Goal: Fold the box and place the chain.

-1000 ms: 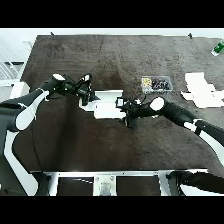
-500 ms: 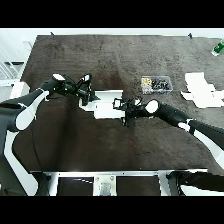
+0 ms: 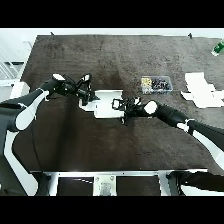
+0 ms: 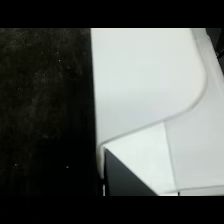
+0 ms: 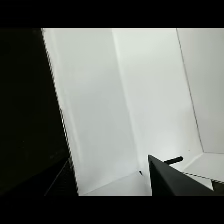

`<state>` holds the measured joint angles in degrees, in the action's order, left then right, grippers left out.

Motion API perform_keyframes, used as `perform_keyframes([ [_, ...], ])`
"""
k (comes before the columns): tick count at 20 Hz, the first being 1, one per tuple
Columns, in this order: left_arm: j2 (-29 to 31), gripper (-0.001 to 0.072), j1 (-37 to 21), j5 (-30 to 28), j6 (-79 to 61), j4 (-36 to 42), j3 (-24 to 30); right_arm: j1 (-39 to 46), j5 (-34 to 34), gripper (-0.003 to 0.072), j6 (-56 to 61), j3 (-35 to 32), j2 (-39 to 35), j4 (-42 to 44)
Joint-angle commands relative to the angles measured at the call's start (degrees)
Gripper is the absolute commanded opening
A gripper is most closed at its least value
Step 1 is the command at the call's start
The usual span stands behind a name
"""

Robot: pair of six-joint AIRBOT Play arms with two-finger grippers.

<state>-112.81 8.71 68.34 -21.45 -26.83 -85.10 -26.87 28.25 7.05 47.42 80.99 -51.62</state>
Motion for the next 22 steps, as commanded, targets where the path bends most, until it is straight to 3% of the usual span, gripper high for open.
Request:
perform_keyframes([
  [1,0.0,0.0022,0.04,0.02,-0.02,-0.02,0.0,-0.5,2.67,0.0551,0.24,0.0,-0.39,-0.13],
  [11,0.0,0.0022,0.04,0.02,-0.02,0.11,0.0,-1.03,3.02,0.0551,0.2,0.0,1.46,-3.34],
  [22,0.0,0.0022,0.04,0.02,-0.02,0.11,0.0,-1.01,-4.39,0.0551,6.23,0.07,-1.81,-3.3],
])
